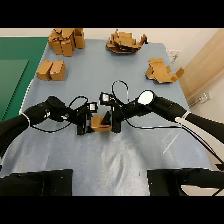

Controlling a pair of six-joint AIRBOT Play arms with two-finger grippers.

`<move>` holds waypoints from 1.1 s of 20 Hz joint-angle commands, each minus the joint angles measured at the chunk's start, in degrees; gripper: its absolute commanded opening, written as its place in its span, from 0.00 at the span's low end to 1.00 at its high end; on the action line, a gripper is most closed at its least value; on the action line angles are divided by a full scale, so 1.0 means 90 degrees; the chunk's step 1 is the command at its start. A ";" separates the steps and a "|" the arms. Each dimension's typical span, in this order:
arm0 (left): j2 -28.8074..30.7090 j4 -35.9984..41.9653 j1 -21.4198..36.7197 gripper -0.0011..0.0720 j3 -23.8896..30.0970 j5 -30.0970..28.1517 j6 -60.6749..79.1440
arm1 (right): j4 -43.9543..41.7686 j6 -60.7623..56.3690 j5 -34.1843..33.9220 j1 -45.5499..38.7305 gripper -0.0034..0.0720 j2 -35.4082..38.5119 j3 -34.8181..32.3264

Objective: Fold the box.

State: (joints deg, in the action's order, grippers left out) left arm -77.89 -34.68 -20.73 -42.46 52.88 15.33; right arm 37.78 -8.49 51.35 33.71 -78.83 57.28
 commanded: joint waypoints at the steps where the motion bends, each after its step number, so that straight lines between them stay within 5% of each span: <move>1: 0.0005 -0.0007 0.0002 0.17 -0.0002 0.0002 0.0010 | -0.0418 0.0114 -0.0044 0.0002 0.05 -0.0063 0.0002; 22: 0.0005 -0.0005 0.0002 0.17 -0.0002 0.0010 0.0007 | -0.0457 0.0114 -0.0607 0.0435 0.05 -0.0612 -0.0005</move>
State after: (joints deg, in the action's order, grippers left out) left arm -77.89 -34.74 -20.73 -42.46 52.95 15.44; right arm 33.21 -7.44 46.00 37.60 -83.99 57.28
